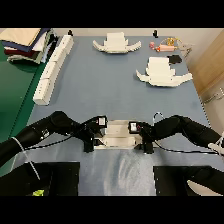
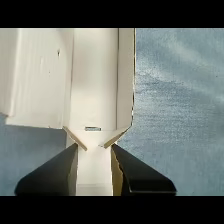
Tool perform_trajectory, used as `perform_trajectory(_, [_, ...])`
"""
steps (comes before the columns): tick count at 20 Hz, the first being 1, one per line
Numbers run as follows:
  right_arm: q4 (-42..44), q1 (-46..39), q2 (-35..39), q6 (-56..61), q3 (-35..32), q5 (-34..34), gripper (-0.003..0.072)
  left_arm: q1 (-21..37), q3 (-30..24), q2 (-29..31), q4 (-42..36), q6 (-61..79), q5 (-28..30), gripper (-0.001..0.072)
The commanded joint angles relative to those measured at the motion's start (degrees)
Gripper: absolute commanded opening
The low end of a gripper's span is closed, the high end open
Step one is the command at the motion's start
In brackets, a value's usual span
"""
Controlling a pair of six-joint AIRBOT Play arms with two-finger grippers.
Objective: Fold the box.
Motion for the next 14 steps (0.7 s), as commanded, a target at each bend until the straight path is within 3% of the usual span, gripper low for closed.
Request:
perform_trajectory(1, [0.0,0.0,0.0,0.0,0.0,0.0,0.0512,-1.8,0.0,-1.6,-2.4,1.0,2.7,0.0282])
perform_trajectory(2, [0.0,0.0,0.0,0.0,0.0,0.0,0.0512,-2.0,0.0,-1.8,-3.0,1.0,4.0,0.0181])
perform_trajectory(3, [0.0,0.0,0.0,0.0,0.0,0.0,0.0513,-2.5,0.0,-2.0,-3.7,1.3,5.3,0.0167])
perform_trajectory(10, [0.0,0.0,0.0,0.0,0.0,0.0,0.0512,-5.8,0.2,-4.1,-7.1,2.3,7.5,0.0193])
perform_trajectory(12, [0.0,0.0,0.0,0.0,0.0,0.0,0.0512,-5.8,0.2,-4.1,-7.1,1.2,7.5,0.0598])
perform_trajectory(14, [0.0,0.0,0.0,0.0,0.0,0.0,0.0512,-5.8,0.2,-4.1,-5.4,-2.8,7.3,0.0608])
